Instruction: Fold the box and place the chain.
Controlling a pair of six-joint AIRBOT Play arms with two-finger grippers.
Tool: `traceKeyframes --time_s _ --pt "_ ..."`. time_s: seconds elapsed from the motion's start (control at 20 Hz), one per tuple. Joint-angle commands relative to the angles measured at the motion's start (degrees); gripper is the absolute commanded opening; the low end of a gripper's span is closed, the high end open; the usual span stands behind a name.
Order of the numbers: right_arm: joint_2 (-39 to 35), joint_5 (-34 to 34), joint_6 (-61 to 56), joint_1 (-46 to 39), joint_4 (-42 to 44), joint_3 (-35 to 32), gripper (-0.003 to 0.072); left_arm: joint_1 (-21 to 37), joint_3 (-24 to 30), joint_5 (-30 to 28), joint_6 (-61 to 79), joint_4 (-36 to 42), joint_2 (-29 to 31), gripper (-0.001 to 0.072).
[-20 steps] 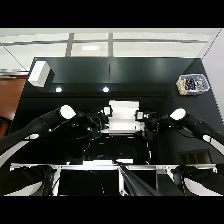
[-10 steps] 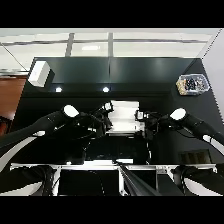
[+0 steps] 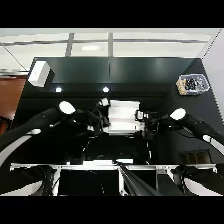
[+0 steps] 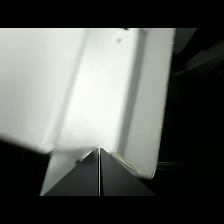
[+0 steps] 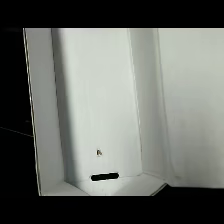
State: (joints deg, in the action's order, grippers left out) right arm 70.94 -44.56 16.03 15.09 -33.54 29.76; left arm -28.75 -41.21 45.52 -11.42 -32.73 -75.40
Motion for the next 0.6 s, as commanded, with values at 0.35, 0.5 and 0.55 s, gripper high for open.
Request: traceKeyframes --time_s 0.35,0.5,0.55 --pt "0.0 -0.11 0.04 0.02 -0.13 -0.02 0.0244 34.18 3.04 20.68 -56.89 -18.6 10.8 0.003" --pt "0.0 -0.24 0.04 0.02 -0.11 -0.02 0.0244 36.59 10.05 20.65 -56.98 -5.95 6.75 0.0031" --pt "0.0 -0.24 0.04 0.02 -0.11 -0.02 0.0245 35.95 11.74 20.52 -53.55 -2.75 4.9 0.003"
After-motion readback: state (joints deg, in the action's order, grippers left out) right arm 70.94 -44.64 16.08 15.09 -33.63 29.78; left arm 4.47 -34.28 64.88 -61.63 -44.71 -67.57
